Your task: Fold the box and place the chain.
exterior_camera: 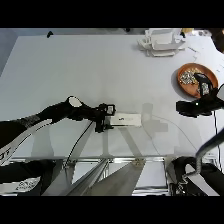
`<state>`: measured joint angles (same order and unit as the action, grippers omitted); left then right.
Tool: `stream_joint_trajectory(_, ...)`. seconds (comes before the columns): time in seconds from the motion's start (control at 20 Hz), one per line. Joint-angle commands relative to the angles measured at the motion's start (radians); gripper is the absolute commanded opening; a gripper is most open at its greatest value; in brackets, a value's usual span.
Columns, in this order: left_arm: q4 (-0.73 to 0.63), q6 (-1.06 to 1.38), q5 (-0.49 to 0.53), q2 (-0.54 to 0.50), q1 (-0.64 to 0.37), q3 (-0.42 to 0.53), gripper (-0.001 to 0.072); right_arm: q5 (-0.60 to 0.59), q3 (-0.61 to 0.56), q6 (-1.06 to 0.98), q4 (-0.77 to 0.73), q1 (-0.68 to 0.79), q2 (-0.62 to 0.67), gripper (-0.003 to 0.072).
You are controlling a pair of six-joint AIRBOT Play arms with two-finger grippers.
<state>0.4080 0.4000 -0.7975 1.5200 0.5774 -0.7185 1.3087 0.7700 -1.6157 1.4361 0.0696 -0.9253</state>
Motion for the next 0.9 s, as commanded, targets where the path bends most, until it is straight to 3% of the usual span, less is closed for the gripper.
stream_joint_trajectory(0.0, 0.0, -0.008, -0.008, -0.001, 0.0, 0.0, 0.0272, 0.0, 0.0, 0.0, 0.0, 0.0, 0.001, 0.0018)
stream_joint_trajectory(0.15, -0.008, -0.007, -0.023, 0.0, 0.0, 0.0, 0.0266, 0.0, 0.0, 0.0, 0.0, 0.0, 0.001, 0.0018)
stream_joint_trajectory(0.25, -0.011, -0.004, -0.029, -0.012, -0.001, 0.0, -0.0001, 0.0, 0.0, 0.0, 0.0, 0.0, 0.001, 0.0018)
stream_joint_trajectory(0.45, -0.01, -0.169, 0.034, -0.126, -0.037, -0.001, 0.0001, 0.0, 0.0, 0.0, 0.0, 0.0, 0.001, 0.0018)
stream_joint_trajectory(0.65, 0.043, -0.447, 0.115, -0.302, -0.178, -0.001, 0.0, 0.0, 0.0, 0.0, 0.0, 0.0, 0.001, 0.0018)
stream_joint_trajectory(0.75, 0.169, -0.653, 0.109, -0.396, -0.29, 0.0, 0.0, 0.0, 0.0, 0.0, 0.0, 0.0, 0.001, 0.0018)
stream_joint_trajectory(0.85, 0.409, -0.942, 0.099, -0.5, -0.428, 0.0, 0.0001, 0.0, 0.0, 0.0, 0.0, 0.0, 0.001, 0.0018)
